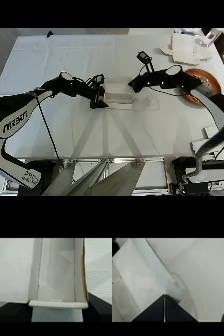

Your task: Fold the box and place the chain.

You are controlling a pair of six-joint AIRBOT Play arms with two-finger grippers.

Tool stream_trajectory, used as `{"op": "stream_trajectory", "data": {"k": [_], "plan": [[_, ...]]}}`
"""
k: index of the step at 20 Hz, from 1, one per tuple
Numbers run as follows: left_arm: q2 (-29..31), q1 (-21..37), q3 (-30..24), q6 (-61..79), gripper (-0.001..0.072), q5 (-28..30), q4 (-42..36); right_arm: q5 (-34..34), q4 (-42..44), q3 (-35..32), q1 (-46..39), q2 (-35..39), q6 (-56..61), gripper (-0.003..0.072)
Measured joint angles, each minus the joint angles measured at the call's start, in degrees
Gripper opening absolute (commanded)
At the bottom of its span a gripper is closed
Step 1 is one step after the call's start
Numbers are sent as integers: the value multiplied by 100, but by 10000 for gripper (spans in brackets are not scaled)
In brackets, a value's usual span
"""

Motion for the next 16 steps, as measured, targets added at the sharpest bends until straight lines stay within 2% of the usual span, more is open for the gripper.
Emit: {"op": "stream_trajectory", "data": {"k": [2, 3, 4, 5, 10, 13, 16], "plan": [[0, 0, 0, 0, 394, 0, 0, 345, -503, 13, -9, 472, -42, 17], [0, 0, 0, -2, 394, 0, 0, 516, -804, 15, -9, 704, -55, 65], [0, 0, 0, -2, 394, 0, 0, 682, -1113, 15, -9, 896, -63, 202], [0, 0, 0, -2, 394, 0, 0, 855, -1438, 13, -9, 1064, -79, 308], [0, 0, 0, -2, 394, 0, 0, 1257, -2347, -437, -7, 1381, -811, 333], [0, 0, 0, -2, 394, 0, 0, 979, -2428, -944, -4, 1349, -1552, 333], [0, 0, 0, -4, 394, 0, 0, 605, -2057, -1220, -4, 1189, -2186, 353]]}}
